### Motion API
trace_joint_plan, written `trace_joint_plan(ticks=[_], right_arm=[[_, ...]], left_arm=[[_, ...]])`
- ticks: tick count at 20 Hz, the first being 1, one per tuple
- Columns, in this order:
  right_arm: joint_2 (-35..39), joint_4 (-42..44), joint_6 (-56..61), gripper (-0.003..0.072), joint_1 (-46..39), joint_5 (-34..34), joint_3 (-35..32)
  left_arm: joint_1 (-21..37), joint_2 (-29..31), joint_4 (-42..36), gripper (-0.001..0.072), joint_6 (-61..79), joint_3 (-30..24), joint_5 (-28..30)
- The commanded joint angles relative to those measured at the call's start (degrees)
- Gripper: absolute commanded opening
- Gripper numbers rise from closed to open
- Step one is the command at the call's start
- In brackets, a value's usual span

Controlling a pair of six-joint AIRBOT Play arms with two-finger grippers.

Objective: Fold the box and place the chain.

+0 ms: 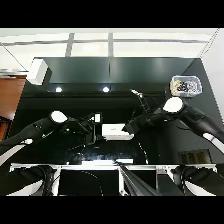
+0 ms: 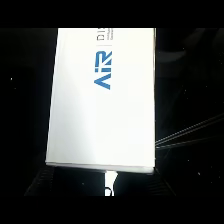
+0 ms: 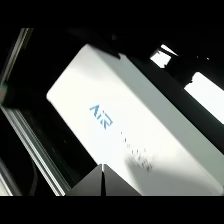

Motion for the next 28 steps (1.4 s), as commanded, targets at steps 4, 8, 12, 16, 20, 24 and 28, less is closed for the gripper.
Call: trace_joint_plan(ticks=[4, 8, 12, 16, 20, 24, 28], right_arm=[[-7.74, 7.28, 0.72, 0.0007, -0.66, -5.64, -2.01], [-7.91, 5.79, 0.66, 0.0007, -0.68, -4.87, -1.99], [-5.86, 5.75, -0.79, 0.0007, -1.05, -1.75, -1.75], [3.19, 5.73, -0.35, 0.0007, -5.55, 7.85, -0.26], [15.56, -4.37, 5.86, 0.0008, -16.15, 12.87, -0.26], [23.58, -16.22, 8.9, 0.0008, -27.56, 20.26, -0.28], [25.0, -17.75, 9.07, 0.0008, -32.83, 17.73, -0.35]], left_arm=[[-0.02, -0.02, 0.0, 0.0464, 0.0, 0.0, 0.0], [-0.02, -0.02, 0.0, 0.0464, 0.0, 0.0, 0.0], [-0.02, -0.02, 0.0, 0.0464, 0.0, 0.0, -0.02], [0.15, -0.02, 0.04, 0.0464, 0.17, 0.0, 0.04], [0.17, 1.95, 3.93, 0.0718, -1.57, 0.02, -0.44], [0.48, 10.45, 21.16, 0.0719, -17.97, 0.28, -1.01], [0.02, 16.2, 19.1, 0.0719, -25.62, 1.79, -4.9]])
